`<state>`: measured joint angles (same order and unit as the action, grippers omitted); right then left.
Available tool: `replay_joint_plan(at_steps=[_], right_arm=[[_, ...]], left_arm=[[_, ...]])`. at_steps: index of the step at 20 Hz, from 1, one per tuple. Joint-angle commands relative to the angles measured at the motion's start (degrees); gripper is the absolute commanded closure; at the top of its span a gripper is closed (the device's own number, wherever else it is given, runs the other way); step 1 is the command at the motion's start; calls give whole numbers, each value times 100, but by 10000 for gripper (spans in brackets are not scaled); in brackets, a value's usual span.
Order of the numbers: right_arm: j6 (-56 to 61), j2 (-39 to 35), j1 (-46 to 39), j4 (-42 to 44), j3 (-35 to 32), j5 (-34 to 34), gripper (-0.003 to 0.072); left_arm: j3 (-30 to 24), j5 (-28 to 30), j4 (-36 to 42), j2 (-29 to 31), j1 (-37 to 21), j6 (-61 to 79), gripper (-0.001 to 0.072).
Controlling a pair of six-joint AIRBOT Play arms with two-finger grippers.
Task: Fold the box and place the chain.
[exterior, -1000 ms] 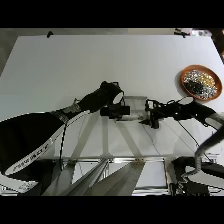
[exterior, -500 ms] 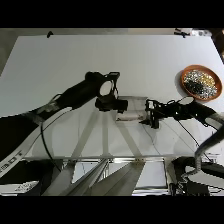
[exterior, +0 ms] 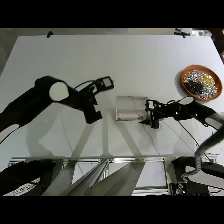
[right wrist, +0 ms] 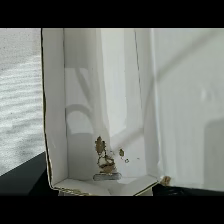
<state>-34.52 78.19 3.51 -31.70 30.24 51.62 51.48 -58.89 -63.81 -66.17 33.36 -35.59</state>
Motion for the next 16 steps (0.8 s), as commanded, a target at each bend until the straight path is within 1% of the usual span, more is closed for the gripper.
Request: replay_joint_plan(at_steps=[1,3,5,7,9,11,13,16], right_arm=[[0,-4,0,2,-2,0,369],[0,-4,0,2,-2,0,369],[0,-4,0,2,-2,0,369],[0,-4,0,2,-2,0,369],[0,-4,0,2,-2,0,369],[0,-4,0,2,-2,0,369],[0,-4,0,2,-2,0,369],[0,-4,0,2,-2,0,369]], left_arm=[[-1016,691,1825,175,-448,3976,12],[-1027,809,2092,-356,-485,4210,10],[-1027,1093,2367,-883,-450,4542,7],[-1023,1447,2712,-1226,-356,4861,5],[-990,1626,3084,-1434,-262,5040,5],[-852,1626,3333,-1617,-184,5058,4],[-654,1626,3521,-1799,-122,5005,4],[-273,1572,3593,-2109,2,4642,4]])
